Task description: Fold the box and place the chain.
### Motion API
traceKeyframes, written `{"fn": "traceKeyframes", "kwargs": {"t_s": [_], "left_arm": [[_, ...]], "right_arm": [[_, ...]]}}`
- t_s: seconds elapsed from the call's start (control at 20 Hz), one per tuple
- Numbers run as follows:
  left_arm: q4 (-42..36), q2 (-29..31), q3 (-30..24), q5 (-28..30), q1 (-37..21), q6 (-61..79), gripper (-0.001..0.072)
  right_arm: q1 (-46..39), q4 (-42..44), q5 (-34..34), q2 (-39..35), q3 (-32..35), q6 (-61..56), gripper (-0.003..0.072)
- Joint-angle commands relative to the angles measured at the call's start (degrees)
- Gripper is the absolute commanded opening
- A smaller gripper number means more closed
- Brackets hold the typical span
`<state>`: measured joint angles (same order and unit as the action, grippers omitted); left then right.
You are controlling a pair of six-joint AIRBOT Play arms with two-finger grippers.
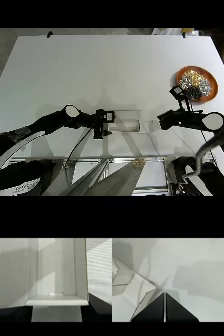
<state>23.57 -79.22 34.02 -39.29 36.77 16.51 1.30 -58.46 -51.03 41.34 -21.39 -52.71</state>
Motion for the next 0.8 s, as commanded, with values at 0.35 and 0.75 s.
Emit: {"fn": "traceKeyframes", "kwargs": {"t_s": [0.35, 0.75], "left_arm": [[0.02, 0.02, -0.02, 0.02, 0.02, 0.00, 0.0205], [0.02, 0.02, -0.02, 0.02, 0.02, 0.00, 0.0205]], "right_arm": [[-2.01, 9.33, -3.89, 17.16, 1.77, -6.49, 0.0017], [-1.84, 18.49, -7.65, 19.89, 1.77, -0.13, 0.0017]]}}
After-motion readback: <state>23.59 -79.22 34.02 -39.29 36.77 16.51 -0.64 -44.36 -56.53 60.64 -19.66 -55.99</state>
